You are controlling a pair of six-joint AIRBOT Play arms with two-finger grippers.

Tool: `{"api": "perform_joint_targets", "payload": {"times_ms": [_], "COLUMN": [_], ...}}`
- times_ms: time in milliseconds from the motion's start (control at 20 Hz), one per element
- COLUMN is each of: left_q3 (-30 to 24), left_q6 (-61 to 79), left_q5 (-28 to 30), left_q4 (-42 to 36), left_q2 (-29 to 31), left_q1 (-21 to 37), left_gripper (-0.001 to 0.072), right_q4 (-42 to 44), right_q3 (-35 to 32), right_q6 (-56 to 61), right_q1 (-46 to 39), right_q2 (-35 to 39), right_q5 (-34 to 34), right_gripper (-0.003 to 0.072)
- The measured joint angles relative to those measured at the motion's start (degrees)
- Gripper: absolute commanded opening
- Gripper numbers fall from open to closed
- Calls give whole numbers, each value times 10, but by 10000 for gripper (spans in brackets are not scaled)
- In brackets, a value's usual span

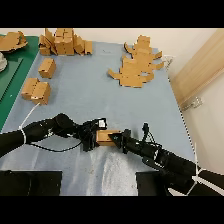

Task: Fold the box.

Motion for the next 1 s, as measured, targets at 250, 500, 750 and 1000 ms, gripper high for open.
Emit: {"api": "perform_joint_targets", "payload": {"times_ms": [250,500,750,1000], "left_q3": [0,0,0,0], "left_q6": [0,0,0,0], "left_q5": [0,0,0,0], "left_q4": [0,0,0,0], "left_q2": [0,0,0,0], "left_q1": [0,0,0,0], "left_gripper": [415,415,415,415], "right_q4": [4,4,-1,4], "right_q3": [-1,-2,-3,-3], "right_q6": [-9,-12,-18,-42], "right_q1": [0,1,1,-10], "right_q2": [-31,-47,-38,45], "right_q5": [28,36,63,19], "right_gripper": [-2,-2,0,1]}}
